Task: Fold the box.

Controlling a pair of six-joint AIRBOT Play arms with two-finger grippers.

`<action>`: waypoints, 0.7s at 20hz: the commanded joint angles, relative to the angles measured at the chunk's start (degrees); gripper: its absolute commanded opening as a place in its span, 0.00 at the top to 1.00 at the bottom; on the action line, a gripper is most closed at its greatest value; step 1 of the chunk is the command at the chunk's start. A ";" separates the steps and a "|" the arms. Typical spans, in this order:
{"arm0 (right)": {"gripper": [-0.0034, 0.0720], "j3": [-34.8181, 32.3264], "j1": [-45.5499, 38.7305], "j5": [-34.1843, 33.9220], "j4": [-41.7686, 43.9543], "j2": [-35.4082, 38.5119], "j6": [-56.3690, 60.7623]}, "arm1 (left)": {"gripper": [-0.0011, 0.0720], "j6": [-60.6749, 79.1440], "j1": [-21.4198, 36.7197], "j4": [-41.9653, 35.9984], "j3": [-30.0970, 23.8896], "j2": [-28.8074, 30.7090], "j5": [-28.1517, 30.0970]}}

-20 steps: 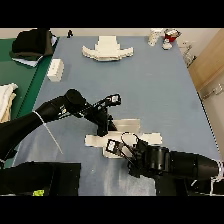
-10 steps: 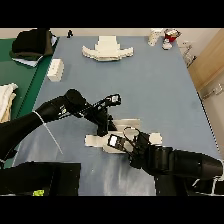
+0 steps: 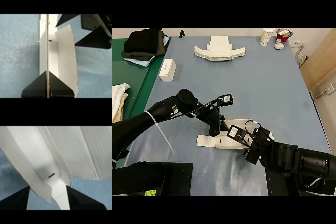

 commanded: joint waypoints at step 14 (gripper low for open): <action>0.00 -2.71 -37.59 8.59 46.34 2.40 -72.00 | 0.96 0.00 0.00 0.02 0.02 -0.04 0.00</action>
